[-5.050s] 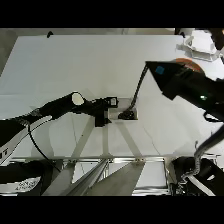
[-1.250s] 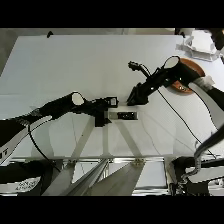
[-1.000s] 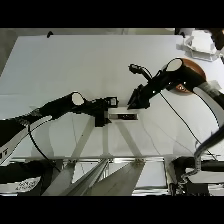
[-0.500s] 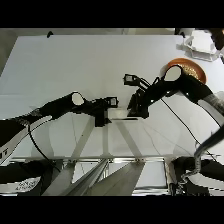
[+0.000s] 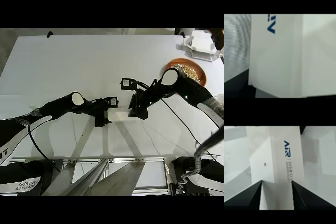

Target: Fold the box and place the chain.

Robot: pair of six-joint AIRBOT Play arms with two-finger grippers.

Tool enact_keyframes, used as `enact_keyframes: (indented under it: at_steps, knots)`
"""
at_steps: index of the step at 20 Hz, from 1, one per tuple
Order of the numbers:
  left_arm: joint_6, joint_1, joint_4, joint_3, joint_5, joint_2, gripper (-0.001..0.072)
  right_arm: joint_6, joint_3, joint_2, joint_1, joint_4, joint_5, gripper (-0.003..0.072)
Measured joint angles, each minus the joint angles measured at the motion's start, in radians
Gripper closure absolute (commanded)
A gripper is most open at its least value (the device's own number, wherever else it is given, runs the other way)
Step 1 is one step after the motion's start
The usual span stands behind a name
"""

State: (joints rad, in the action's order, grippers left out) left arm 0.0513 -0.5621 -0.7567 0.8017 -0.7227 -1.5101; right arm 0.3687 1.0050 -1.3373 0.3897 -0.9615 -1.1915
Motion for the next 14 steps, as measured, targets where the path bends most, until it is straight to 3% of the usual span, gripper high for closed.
enact_keyframes:
  at_steps: [9, 14]
  knots:
    - [0.000, 0.000, 0.000, 0.000, 0.000, 0.000, 0.0437, 0.040, -0.044, 0.023, 0.015, -0.031, 0.056, 0.0371]
    - [0.001, 0.000, 0.000, 0.000, 0.000, 0.000, 0.0437, 0.050, -0.061, 0.031, 0.023, -0.036, 0.097, 0.0371]
